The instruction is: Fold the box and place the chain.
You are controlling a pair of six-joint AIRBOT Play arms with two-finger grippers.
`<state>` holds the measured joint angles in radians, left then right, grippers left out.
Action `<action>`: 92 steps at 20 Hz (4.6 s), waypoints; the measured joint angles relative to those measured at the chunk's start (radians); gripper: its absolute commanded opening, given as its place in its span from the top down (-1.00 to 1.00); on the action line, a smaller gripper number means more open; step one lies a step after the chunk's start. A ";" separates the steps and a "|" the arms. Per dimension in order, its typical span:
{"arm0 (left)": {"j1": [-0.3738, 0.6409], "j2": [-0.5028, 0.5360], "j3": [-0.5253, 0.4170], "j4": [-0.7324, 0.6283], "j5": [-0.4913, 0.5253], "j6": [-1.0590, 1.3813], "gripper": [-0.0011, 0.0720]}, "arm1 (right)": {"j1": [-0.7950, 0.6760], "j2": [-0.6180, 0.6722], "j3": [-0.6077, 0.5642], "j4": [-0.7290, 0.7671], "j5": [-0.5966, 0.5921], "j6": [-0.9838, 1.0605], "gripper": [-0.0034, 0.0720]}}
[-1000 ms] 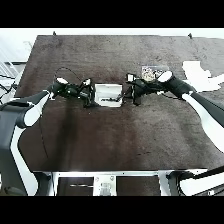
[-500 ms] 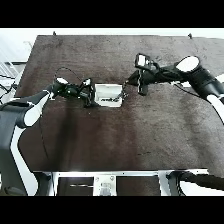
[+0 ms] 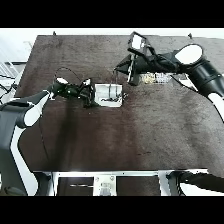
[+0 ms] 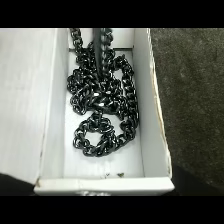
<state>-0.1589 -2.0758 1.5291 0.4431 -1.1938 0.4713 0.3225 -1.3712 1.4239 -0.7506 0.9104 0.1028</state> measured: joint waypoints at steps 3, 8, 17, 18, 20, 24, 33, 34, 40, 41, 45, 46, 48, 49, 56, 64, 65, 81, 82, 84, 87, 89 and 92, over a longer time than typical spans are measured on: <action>0.000 0.000 0.000 0.000 0.000 0.000 -0.47 | 0.014 -0.061 0.003 -0.001 -0.003 0.020 0.90; 0.000 0.000 0.000 0.000 0.000 0.000 -0.47 | 0.021 -0.169 -0.026 0.000 0.024 0.034 0.13; 0.000 0.000 0.000 0.000 0.000 0.000 -0.47 | -0.088 -0.193 -0.055 -0.052 0.081 0.036 -0.46; 0.000 0.000 0.000 0.000 0.000 0.000 -0.47 | -0.113 -0.193 -0.060 -0.056 0.101 0.036 -0.60; 0.000 0.000 0.000 0.000 0.000 0.000 -0.47 | -0.156 -0.203 -0.070 -0.061 0.126 0.020 -0.60; 0.000 0.000 0.000 0.000 0.000 0.000 -0.47 | -0.188 -0.274 -0.081 -0.084 0.155 -0.067 -0.76; 0.000 0.000 0.000 0.000 0.000 0.000 -0.47 | -0.154 -0.415 -0.082 -0.094 0.132 -0.224 -0.77; 0.000 0.000 0.000 0.000 0.000 0.000 -0.47 | -0.149 -0.422 -0.080 -0.092 0.127 -0.230 -0.77; 0.000 0.000 0.000 0.000 0.000 0.000 -0.47 | -0.134 -0.463 -0.064 -0.069 0.105 -0.242 -0.21; 0.000 0.000 0.000 0.000 0.000 0.000 -0.47 | -0.133 -0.468 -0.063 -0.067 0.107 -0.242 0.31; 0.000 0.000 0.000 0.001 -0.001 0.001 -0.47 | -0.135 -0.469 -0.058 -0.093 0.109 -0.223 0.90; 0.000 0.000 0.000 0.001 0.000 0.000 -0.47 | -0.138 -0.462 -0.057 -0.111 0.109 -0.215 0.90; 0.000 0.000 0.000 0.000 0.000 0.000 -0.47 | -0.151 -0.433 -0.055 -0.136 0.111 -0.200 0.90; 0.000 0.000 0.000 0.000 0.000 0.000 -0.48 | -0.154 -0.413 -0.055 -0.139 0.121 -0.195 0.90; 0.000 0.000 0.000 0.000 0.000 0.000 -0.47 | -0.152 -0.204 -0.055 -0.124 0.186 -0.143 0.90; 0.000 0.000 0.000 0.000 0.000 0.000 -0.47 | -0.108 -0.032 0.006 -0.018 0.195 -0.131 0.90; 0.000 0.000 0.000 0.000 0.000 0.000 -0.47 | -0.096 -0.026 0.017 -0.011 0.185 -0.130 0.90; 0.000 0.000 0.000 0.000 0.000 0.000 -0.47 | 0.065 -0.021 0.062 0.007 -0.085 -0.102 0.91; 0.000 0.000 0.000 0.000 0.000 0.000 -0.47 | 0.069 -0.023 0.061 0.000 -0.090 -0.091 0.91; 0.000 0.000 0.000 0.000 0.000 0.000 -0.47 | 0.073 -0.031 0.051 -0.026 -0.097 -0.064 0.91; 0.000 0.000 0.000 0.000 0.000 0.000 -0.47 | 0.078 -0.042 0.014 -0.050 -0.103 -0.040 0.91; 0.000 0.000 0.000 0.000 0.000 0.000 -0.47 | 0.078 -0.052 -0.020 -0.060 -0.105 -0.022 0.91; 0.000 0.000 0.000 0.000 0.000 0.000 -0.48 | 0.080 -0.083 -0.072 -0.064 -0.107 0.005 0.91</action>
<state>-0.1593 -2.0758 1.5291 0.4431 -1.1942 0.4709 0.4023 -1.4540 1.3518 -0.8143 0.8036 0.1081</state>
